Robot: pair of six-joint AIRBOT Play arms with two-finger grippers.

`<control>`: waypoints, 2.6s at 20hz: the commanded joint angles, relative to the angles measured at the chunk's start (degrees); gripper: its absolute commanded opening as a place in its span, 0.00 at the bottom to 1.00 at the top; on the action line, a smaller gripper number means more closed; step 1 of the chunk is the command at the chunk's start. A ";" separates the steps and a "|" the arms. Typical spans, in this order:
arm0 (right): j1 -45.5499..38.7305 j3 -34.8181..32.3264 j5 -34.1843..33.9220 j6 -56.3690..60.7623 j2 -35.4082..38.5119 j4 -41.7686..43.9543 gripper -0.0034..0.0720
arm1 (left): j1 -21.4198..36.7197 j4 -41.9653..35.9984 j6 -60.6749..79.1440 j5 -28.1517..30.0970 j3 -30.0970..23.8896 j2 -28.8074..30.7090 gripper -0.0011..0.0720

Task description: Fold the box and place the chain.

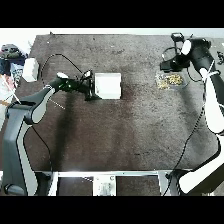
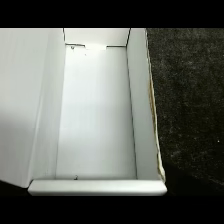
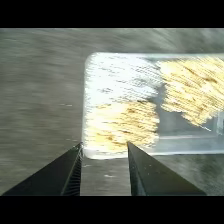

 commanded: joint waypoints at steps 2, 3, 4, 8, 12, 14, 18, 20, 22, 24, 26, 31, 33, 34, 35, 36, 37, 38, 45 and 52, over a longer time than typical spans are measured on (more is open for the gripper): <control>-5.14 -0.17 0.37 -3.10 -4.04 6.69 0.32 | 0.02 0.04 0.07 0.02 0.02 0.00 0.55; -5.14 -0.17 0.35 -3.19 -4.79 6.69 0.32 | 0.02 0.04 0.07 0.02 0.02 0.02 0.55; -5.11 -0.17 0.37 -3.69 -5.38 6.93 0.32 | 0.02 0.02 0.07 0.02 0.02 0.00 0.56; -5.11 -0.20 0.26 -6.08 -7.08 10.10 0.42 | 0.02 0.02 0.07 0.02 0.02 0.00 0.55; -5.11 -0.17 -0.74 -6.08 -8.11 10.03 0.38 | 0.02 0.02 0.07 0.00 0.02 0.02 0.55; -5.11 -0.20 -0.87 -6.05 -8.52 10.05 0.34 | 0.02 0.02 0.07 0.00 0.02 0.00 0.55; -5.11 -0.20 -1.44 -6.03 -8.68 10.10 0.36 | 0.02 0.02 0.07 0.00 0.02 0.00 0.55; -5.11 -0.20 -1.42 -6.03 -8.92 10.54 0.36 | 0.02 0.02 0.07 0.02 0.02 0.02 0.55; -5.09 -0.20 -1.40 -6.03 -8.94 10.56 0.36 | 0.02 0.02 0.07 0.00 0.02 0.00 0.55; -5.09 -0.20 -1.31 -6.01 -8.94 10.71 0.35 | 0.02 0.02 0.07 0.00 0.02 0.00 0.55; -5.09 -0.20 -1.22 -6.08 -8.94 11.39 0.33 | 0.02 0.02 0.07 0.02 0.02 0.00 0.55; -5.09 -0.20 -0.74 -6.05 -8.94 11.43 0.18 | 0.02 0.02 0.07 0.00 0.02 0.00 0.55; -5.09 -0.20 -0.52 -6.08 -8.94 11.39 0.18 | 0.02 0.02 0.07 0.00 0.02 0.02 0.55; -5.09 -0.20 -0.55 -6.08 -8.94 11.37 0.18 | 0.02 0.02 0.07 0.00 0.02 0.00 0.55; -5.09 -0.20 -0.90 -6.08 -8.94 11.32 0.09 | 0.02 0.02 0.07 0.00 0.02 0.02 0.55; -5.09 -0.20 -1.42 -6.05 -8.92 11.39 0.07 | 0.02 0.02 0.07 0.00 0.02 0.00 0.55; -5.05 -0.20 -1.62 -6.05 -8.90 11.39 0.07 | 0.02 0.02 0.07 0.00 0.02 0.00 0.55; -5.05 -0.20 -1.55 -6.05 -8.79 11.37 0.07 | 0.02 0.02 0.07 0.00 0.02 0.02 0.55; -4.96 -0.20 2.03 -6.21 -2.71 11.85 0.06 | 0.02 0.02 0.07 0.00 0.02 0.00 0.55; -2.71 -0.20 -0.55 -12.61 14.34 15.17 0.06 | 0.02 0.02 0.07 0.02 0.02 0.00 0.55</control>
